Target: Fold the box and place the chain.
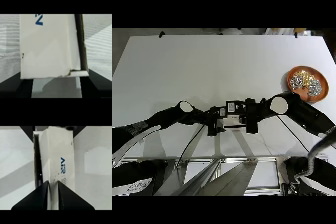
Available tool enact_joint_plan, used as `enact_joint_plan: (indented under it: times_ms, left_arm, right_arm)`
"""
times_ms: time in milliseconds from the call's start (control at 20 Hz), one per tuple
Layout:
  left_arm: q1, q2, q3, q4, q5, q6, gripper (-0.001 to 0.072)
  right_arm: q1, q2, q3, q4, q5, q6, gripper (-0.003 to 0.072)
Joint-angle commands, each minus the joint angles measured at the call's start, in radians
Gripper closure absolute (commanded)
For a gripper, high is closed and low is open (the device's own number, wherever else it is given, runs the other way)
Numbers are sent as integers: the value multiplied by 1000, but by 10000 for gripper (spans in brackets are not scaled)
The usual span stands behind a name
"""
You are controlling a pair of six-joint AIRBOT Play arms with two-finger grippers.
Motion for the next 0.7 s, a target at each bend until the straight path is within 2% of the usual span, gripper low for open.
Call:
enact_joint_plan:
  times_ms: [0, 400, 500, 600, 650]
  left_arm:
    - [-1, 0, 0, 3, -5, 3, 438]
    - [-1, 0, 0, 3, -5, 3, 438]
    - [-1, 0, 0, 3, -5, 3, 438]
    - [-1, 0, 0, 3, -5, 3, 438]
    - [-1, 0, 0, 3, -5, 3, 438]
  right_arm:
    - [-1, 0, 0, -3, -6, 3, 587]
    - [23, 0, -46, 23, -1, 2, 562]
    - [34, 2, -46, 26, 3, 2, 487]
    - [38, 9, -45, 29, 8, 2, 475]
    - [38, 15, -45, 28, 11, 2, 398]
